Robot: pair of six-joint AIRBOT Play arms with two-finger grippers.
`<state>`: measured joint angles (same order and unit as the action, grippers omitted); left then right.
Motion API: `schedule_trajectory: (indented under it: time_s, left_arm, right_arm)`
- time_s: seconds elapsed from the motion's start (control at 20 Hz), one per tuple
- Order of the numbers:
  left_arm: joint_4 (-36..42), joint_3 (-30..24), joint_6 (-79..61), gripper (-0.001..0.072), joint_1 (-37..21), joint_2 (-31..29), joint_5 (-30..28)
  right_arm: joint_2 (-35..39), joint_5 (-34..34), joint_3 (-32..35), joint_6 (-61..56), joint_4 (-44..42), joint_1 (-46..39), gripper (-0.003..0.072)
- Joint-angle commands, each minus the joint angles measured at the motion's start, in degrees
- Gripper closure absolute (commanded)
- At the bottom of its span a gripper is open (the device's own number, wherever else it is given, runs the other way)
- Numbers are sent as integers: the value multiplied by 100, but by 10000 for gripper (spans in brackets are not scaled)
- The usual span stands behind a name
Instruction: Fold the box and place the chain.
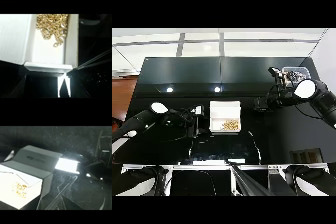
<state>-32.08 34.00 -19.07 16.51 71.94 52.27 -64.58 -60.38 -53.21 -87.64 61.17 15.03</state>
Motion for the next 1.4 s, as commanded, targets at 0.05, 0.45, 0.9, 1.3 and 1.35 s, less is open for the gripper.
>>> schedule_trajectory:
  time_s: [0.05,0.45,0.9,1.3,1.35]
  left_arm:
    - [184,28,22,1,136,79,-4]
    - [247,42,24,1,144,232,-125]
    - [267,291,-24,1,149,413,-125]
    - [210,315,-103,2,243,470,-138]
    - [81,315,-96,2,243,470,-190]
  right_arm:
    - [2,-2,2,0,-4,4,401]
    - [2,7,2,2,44,157,402]
    - [2,92,2,2,42,164,401]
    - [2,111,2,2,42,164,402]
    - [2,109,2,2,42,164,402]
